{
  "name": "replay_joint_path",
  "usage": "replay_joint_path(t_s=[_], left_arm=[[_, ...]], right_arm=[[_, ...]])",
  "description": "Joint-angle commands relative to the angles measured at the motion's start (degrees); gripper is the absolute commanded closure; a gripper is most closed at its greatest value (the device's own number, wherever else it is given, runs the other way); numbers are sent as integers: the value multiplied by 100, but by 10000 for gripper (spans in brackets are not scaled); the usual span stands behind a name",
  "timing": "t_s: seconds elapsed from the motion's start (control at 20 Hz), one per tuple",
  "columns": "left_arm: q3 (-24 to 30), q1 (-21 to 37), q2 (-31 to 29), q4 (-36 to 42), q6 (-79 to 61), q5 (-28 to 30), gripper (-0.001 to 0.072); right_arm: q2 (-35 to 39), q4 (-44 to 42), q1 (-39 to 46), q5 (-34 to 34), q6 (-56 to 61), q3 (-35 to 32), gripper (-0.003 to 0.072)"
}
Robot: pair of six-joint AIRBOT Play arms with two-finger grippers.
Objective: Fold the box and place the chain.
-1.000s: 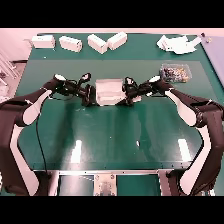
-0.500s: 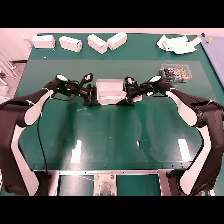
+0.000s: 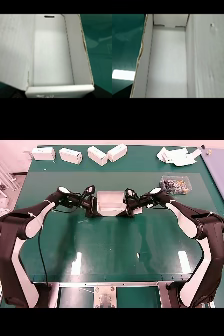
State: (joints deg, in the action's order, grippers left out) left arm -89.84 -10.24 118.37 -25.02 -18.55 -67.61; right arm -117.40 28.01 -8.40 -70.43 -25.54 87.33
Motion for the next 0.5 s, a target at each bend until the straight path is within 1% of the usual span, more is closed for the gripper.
replay_joint_path(t_s=[0.0, 0.05, 0.1, 0.15, 0.2, 0.25, 0.45], left_arm=[[2, -7, -2, -31, 7, 52, 31], [2, -7, -2, -63, -13, 33, 227], [2, -7, -2, -120, -114, -17, 245], [2, -7, -2, -160, -131, -55, 246], [2, -7, -2, -170, -127, -74, 269], [2, -7, -2, -232, -146, -142, 332], [2, -7, -2, -240, -142, -146, 332]], right_arm=[[4, 4, -7, -11, -2, 0, 123], [4, 4, -7, -11, -2, 0, 123], [4, 4, -7, -13, -2, 0, 123], [4, 4, -7, -13, -2, 0, 123], [4, 4, -7, -13, -2, 0, 123], [4, 4, -7, -11, -2, 0, 123], [4, 4, -7, -13, -2, 0, 123]])
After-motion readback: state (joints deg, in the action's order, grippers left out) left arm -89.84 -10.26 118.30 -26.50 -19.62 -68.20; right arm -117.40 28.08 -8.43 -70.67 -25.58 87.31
